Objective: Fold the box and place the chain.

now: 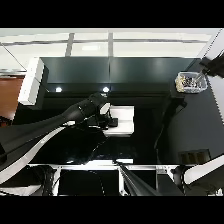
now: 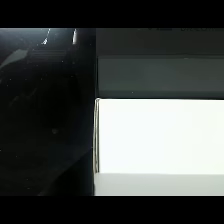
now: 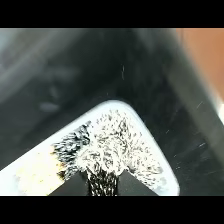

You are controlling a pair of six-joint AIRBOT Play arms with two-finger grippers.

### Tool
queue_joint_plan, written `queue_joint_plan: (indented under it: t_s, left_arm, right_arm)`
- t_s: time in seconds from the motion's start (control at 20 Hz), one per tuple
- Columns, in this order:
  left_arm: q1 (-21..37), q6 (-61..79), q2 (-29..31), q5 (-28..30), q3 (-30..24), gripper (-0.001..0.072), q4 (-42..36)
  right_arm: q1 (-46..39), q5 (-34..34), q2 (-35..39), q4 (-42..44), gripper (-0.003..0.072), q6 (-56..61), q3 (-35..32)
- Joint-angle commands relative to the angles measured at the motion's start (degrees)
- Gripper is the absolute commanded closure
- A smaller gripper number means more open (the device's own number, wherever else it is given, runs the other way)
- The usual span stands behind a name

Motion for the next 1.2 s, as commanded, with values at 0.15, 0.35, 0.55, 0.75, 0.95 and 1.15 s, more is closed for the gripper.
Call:
queue_joint_plan:
  t_s: [0.15, 0.35, 0.55, 0.75, 0.95, 1.15]
  left_arm:
    - [0.04, 0.02, 0.02, 0.33, 0.04, 0.0679, 0.22]
    - [0.04, 0.02, 0.02, 0.22, 0.04, 0.0679, 0.20]
    - [0.04, 0.02, 0.02, 0.09, 0.04, 0.0679, 0.20]
    - [0.04, 0.02, 0.02, 0.11, 0.04, 0.0679, 0.20]
    - [0.04, 0.02, 0.02, 0.07, 0.04, 0.0679, 0.20]
    - [0.04, 0.02, 0.02, 0.07, 0.04, 0.0679, 0.22]
  right_arm:
    - [-2.64, 1.88, 18.67, 9.38, 0.0674, -12.00, 1.25]
    - [-2.89, 1.49, 29.94, 19.58, 0.0674, -15.13, 1.25]
    - [-2.86, 3.85, 37.03, 27.78, 0.0674, -17.25, 1.22]
    - [-2.27, 4.37, 42.32, 35.23, 0.0673, -19.58, 1.22]
    - [3.26, 9.20, 45.31, 35.63, 0.0673, -21.05, 1.20]
    - [12.46, 20.90, 45.64, 41.05, 0.0673, -32.00, 0.94]
